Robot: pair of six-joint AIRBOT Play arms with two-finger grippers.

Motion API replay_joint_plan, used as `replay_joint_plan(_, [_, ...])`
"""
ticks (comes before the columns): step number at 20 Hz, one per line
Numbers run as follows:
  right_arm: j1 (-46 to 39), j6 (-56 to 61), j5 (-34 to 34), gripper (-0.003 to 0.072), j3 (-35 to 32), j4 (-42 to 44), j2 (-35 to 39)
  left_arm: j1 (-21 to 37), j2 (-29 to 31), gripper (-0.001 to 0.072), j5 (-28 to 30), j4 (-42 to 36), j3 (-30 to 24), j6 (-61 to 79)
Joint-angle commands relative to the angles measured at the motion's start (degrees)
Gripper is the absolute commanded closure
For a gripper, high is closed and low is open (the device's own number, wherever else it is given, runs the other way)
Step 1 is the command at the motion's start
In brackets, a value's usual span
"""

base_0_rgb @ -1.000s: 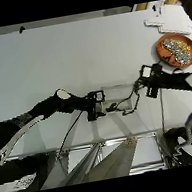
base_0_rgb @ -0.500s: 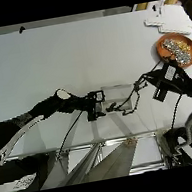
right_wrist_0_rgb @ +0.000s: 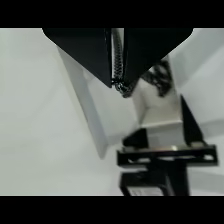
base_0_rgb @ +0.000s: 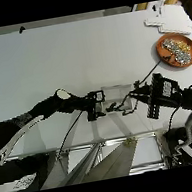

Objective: Fold the box and place the chain.

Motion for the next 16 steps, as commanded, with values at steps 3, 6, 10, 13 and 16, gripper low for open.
replay_joint_plan(3, [6.4, 0.9, -2.4, 0.0669, 0.0, 4.3, -1.8, 0.0, 0.0, 0.0540, 0.0, 0.0, 0.0, 0.0])
replay_joint_plan(6, [7.6, 1.0, -6.4, 0.0668, 0.0, 4.4, -8.1, 0.0, 0.0, 0.0540, 0.0, 0.0, 0.0, 0.0])
replay_joint_plan(10, [7.6, 2.0, -7.3, 0.0667, 0.0, 4.1, -18.3, 0.0, 0.0, 0.0540, 0.0, 0.0, 0.0, 0.0])
replay_joint_plan(13, [7.6, 2.0, -7.1, 0.0667, 0.0, 2.4, -23.5, 0.0, 0.0, 0.0540, 0.0, 0.0, 0.0, 0.0])
replay_joint_plan(16, [7.6, 3.9, -7.6, 0.0632, 0.0, 0.0, -25.7, 0.0, 0.0, 0.0540, 0.0, 0.0, 0.0, 0.0])
